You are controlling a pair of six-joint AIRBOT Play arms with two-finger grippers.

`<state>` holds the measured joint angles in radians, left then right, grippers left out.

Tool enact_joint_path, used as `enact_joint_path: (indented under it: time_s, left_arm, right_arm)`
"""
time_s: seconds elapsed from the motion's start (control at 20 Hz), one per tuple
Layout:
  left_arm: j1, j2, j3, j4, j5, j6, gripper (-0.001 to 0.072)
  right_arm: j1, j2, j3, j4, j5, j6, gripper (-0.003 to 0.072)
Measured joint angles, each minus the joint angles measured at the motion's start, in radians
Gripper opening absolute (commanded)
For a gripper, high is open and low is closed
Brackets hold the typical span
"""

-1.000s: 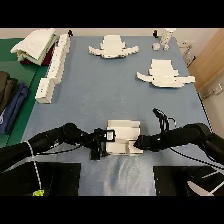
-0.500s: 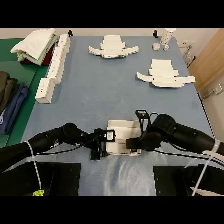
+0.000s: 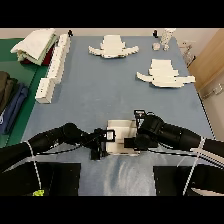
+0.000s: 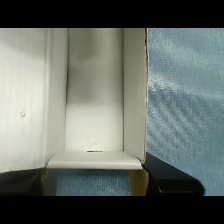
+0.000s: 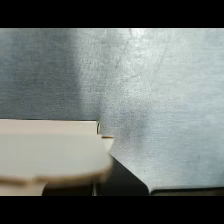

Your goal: Fold the box.

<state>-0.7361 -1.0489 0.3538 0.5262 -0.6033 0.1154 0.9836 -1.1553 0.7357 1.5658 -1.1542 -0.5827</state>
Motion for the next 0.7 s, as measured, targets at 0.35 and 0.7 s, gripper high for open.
enact_joint_path:
  time_s: [0.35, 0.7]
  left_arm:
    - [0.0, 0.0, 0.0, 0.0, 0.0, 0.001, 0.0497]
    - [0.0, 0.0, 0.0, 0.0, 0.0, 0.001, 0.0497]
  right_arm:
    - [0.002, -0.004, 0.016, -0.023, -0.031, 0.006, 0.0363]
    - [0.002, -0.004, 0.035, -0.038, -0.058, 0.006, 0.0363]
